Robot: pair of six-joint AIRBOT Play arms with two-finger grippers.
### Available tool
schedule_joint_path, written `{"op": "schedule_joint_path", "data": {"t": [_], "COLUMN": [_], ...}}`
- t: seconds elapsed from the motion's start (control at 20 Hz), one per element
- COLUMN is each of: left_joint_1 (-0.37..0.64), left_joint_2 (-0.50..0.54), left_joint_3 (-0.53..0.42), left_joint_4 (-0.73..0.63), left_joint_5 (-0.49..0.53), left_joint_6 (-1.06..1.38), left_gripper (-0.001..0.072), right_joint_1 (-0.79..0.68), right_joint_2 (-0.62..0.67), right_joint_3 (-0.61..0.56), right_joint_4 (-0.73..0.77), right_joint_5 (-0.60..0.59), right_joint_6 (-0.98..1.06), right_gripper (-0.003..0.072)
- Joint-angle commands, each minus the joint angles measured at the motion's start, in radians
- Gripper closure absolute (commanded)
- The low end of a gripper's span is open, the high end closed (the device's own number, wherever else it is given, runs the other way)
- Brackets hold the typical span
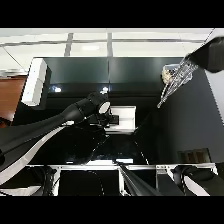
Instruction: Fold the box and place the chain.
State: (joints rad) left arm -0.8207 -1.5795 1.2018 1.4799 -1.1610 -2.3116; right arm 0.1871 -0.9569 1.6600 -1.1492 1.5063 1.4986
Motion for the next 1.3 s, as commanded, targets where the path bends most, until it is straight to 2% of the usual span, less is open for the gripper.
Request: {"op": "schedule_joint_path", "data": {"t": [0.0,0.25,0.45,0.85,1.1,1.25], "left_joint_1": [0.001,0.001,0.001,0.000,0.000,0.001], "left_joint_2": [0.000,0.000,0.000,0.000,0.000,0.000], "left_joint_3": [0.000,0.000,0.000,0.000,0.000,0.000], "left_joint_4": [0.000,0.000,0.000,0.000,0.000,0.000], "left_joint_5": [0.001,0.001,0.001,0.001,0.001,0.001], "left_joint_6": [0.000,0.000,0.000,0.000,0.000,0.000], "left_gripper": [0.0683,0.0682,0.0683,0.0682,0.0682,0.0682], "right_joint_1": [0.017,0.017,0.021,0.177,0.215,0.215], "right_joint_2": [0.014,0.013,0.011,0.009,-0.003,-0.004], "right_joint_3": [-0.107,-0.232,-0.291,-0.467,-0.492,-0.561], "right_joint_4": [0.079,0.309,0.438,0.488,0.465,0.427], "right_joint_5": [0.031,-0.020,-0.054,-0.283,-0.307,-0.322], "right_joint_6": [-0.035,-0.090,-0.125,-0.127,-0.126,-0.106], "right_gripper": [0.0673,0.0673,0.0673,0.0673,0.0673,0.0673]}}
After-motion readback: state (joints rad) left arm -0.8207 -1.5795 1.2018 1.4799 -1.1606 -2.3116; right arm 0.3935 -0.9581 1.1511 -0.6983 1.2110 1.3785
